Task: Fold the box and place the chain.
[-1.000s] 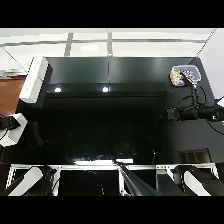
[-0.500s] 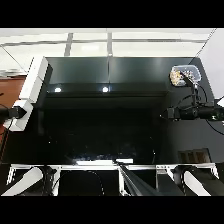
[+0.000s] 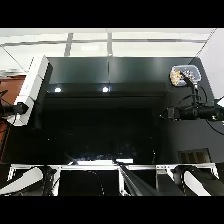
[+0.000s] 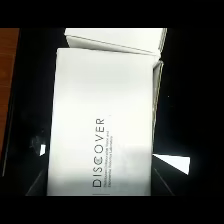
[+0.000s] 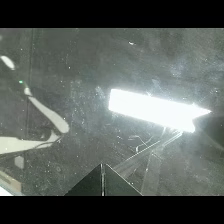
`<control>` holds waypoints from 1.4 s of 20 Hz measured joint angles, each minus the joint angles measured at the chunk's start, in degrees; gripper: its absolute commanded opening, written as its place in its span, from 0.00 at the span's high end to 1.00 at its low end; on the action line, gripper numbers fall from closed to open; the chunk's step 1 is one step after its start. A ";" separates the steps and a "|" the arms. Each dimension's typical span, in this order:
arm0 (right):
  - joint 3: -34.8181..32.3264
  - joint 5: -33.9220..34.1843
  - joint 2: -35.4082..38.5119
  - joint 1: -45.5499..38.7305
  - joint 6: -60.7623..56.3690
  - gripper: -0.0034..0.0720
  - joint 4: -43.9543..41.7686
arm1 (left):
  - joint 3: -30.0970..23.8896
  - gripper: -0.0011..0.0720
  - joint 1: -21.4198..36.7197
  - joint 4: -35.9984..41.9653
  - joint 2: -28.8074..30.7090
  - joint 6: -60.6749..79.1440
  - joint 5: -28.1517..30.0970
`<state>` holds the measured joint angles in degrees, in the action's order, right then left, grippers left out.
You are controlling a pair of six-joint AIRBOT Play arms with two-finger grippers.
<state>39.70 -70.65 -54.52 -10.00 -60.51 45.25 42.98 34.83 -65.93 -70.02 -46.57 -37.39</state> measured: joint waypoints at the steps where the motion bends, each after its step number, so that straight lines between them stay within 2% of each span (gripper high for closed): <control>1: 0.00 0.00 0.00 0.00 -0.02 0.93 0.00 | 0.13 0.01 -0.20 0.28 -0.20 0.07 0.44; 4: 0.00 0.00 0.00 0.00 -0.17 0.93 0.00 | 2.36 0.01 -0.90 0.63 0.24 -0.02 -0.26; 7: 0.00 0.02 0.00 0.00 -0.17 0.93 0.00 | 7.17 0.02 -2.25 0.87 1.92 -0.61 -2.93; 8: 0.00 0.02 0.00 0.00 -0.17 0.93 -0.04 | 9.09 0.11 -2.89 1.01 2.71 -1.86 -4.02; 10: 0.00 0.81 0.00 0.55 -0.17 0.93 -0.17 | 12.35 0.96 -4.35 1.29 4.42 -6.27 -6.51; 13: 0.00 4.74 0.00 3.34 0.24 0.93 -0.28 | 14.58 0.96 -7.67 3.98 7.17 -12.17 -12.33; 15: 0.00 9.57 -0.02 6.51 1.51 0.93 -0.22 | 12.74 0.96 -12.26 6.29 9.99 -12.61 -14.78; 16: 0.00 12.68 -0.04 8.39 2.25 0.93 0.17 | 10.05 0.96 -15.58 6.91 12.02 -11.34 -14.93; 19: -0.13 21.73 -0.31 12.76 3.48 0.93 5.35 | -1.22 0.96 -25.24 5.18 19.08 -11.41 -8.41; 21: -0.85 27.19 -0.44 13.49 2.29 0.93 10.27 | -7.23 0.95 -29.42 3.89 23.58 -12.66 -4.24; 24: -2.40 32.92 -0.55 12.50 0.79 0.93 16.33 | -11.69 0.95 -32.11 1.66 28.26 -13.66 -0.98; 28: -3.39 33.53 -0.55 11.28 0.00 0.93 19.67 | -13.68 0.95 -33.33 -0.07 30.38 -14.08 0.48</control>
<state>36.32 -37.12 -55.07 1.28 -60.51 64.93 29.30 1.50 -66.00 -39.64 -60.64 -36.91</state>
